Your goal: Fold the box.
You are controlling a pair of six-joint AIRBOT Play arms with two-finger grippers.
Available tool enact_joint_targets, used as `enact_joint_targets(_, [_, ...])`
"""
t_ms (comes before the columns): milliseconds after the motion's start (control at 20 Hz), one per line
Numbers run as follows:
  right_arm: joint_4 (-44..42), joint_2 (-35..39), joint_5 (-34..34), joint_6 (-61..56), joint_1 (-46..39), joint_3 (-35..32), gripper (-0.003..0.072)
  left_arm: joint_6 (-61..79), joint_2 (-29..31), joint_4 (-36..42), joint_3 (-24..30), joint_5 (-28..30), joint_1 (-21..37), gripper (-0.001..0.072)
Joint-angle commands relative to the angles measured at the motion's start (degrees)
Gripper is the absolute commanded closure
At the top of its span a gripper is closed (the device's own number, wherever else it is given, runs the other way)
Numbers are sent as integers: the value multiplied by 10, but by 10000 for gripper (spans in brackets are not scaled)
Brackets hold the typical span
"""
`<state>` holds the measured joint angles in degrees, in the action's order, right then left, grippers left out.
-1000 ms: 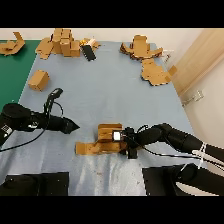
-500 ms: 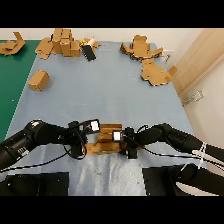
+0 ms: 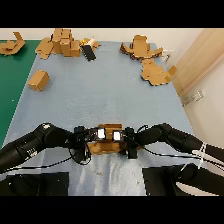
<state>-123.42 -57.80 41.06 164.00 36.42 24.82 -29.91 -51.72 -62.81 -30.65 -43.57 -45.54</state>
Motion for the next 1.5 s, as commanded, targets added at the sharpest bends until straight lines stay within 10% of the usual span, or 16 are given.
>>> enact_joint_targets(0, [0,0,0,0,0,0,217,17,-9,42,0,1,-2,15])
enact_joint_targets(150, [0,0,0,0,0,0,218,17,-26,50,0,0,-2,133])
enact_joint_targets(500, [0,0,0,0,0,0,218,21,-52,64,1,50,-31,134])
enact_joint_targets(600, [0,0,0,0,0,0,218,21,-59,49,1,61,-38,382])
enact_joint_targets(1050, [0,0,0,0,0,0,217,3,-60,15,0,73,-37,430])
enact_joint_targets(1150, [0,0,0,0,0,0,217,3,-60,16,0,76,-38,632])
enact_joint_targets(1450, [0,0,0,0,0,0,217,5,-60,32,0,101,-68,651])
